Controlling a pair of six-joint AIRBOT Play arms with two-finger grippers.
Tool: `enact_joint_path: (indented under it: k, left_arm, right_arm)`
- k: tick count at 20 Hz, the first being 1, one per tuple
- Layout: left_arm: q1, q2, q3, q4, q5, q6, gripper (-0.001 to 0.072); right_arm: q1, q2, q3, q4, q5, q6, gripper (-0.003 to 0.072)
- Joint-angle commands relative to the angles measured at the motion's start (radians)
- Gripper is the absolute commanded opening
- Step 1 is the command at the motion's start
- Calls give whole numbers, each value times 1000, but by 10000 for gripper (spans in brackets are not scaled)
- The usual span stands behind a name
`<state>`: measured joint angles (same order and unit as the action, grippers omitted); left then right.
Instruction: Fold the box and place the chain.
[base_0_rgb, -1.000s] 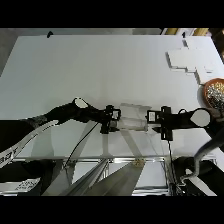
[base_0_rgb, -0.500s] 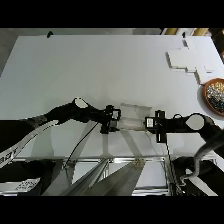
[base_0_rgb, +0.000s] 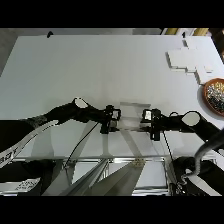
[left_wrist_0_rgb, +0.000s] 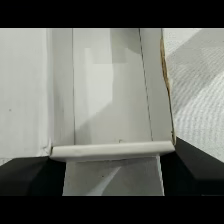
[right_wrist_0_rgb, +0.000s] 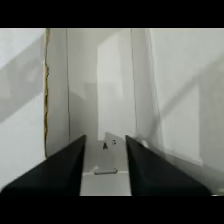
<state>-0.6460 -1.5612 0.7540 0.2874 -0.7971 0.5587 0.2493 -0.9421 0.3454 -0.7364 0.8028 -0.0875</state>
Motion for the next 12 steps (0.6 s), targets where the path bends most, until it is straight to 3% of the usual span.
enact_joint_path:
  k: [1, 2, 4, 6, 7, 11, 12]
  left_arm:
    - [0, 0, 0, 0, 0, 2, 30]
    - [0, 0, 0, 0, 0, 2, 30]
    - [0, 0, 0, 0, 0, 2, 30]
    - [0, 0, 0, 1, 0, 2, 30]
    - [0, 0, 0, 0, 0, 2, 30]
    - [0, 0, 0, 1, 0, 2, 30]
    - [0, 0, 0, 0, 0, 2, 30]
  right_arm:
    - [0, -26, -3, 27, 0, 0, 380]
    - [0, -25, -5, 26, 1, 0, 435]
    - [0, -12, -8, 8, 16, 7, 456]
    - [0, 40, -8, -32, 51, 40, 439]
    - [0, 79, -8, -67, 54, 93, 396]
    - [0, 264, -8, -236, 97, 351, 386]
    - [0, 304, -8, -267, 106, 401, 351]
